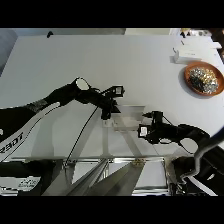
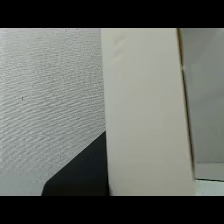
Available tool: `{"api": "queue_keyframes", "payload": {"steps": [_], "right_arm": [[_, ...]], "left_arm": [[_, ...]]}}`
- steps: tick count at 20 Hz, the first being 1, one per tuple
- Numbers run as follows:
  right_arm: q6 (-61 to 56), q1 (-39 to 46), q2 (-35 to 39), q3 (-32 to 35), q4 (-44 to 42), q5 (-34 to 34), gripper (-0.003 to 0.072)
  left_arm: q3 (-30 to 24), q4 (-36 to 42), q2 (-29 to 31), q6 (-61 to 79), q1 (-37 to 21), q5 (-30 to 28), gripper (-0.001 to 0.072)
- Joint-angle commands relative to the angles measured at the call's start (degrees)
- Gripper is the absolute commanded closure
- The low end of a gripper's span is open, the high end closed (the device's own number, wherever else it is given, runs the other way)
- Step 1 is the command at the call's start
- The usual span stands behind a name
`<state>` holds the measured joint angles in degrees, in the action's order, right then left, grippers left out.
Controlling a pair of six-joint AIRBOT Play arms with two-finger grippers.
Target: Fold the box and place the chain.
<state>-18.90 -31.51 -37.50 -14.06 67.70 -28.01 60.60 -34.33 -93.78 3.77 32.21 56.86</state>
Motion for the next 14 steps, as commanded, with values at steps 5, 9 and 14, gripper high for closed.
{"api": "queue_keyframes", "payload": {"steps": [5,9,14], "right_arm": [[9.2,8.8,-1.9,-4.3,-8.0,-3.5,-0.0004],[15.3,9.7,-5.5,-5.1,-12.5,-5.8,-0.0003],[16.7,14.2,-7.0,-5.5,-15.9,-6.7,-0.0004]], "left_arm": [[0.0,0.0,0.0,0.0,0.0,0.0,0.0697],[0.0,0.0,0.0,0.0,0.0,0.0,0.0697],[0.0,0.0,0.0,0.0,0.0,0.0,0.0697]]}}
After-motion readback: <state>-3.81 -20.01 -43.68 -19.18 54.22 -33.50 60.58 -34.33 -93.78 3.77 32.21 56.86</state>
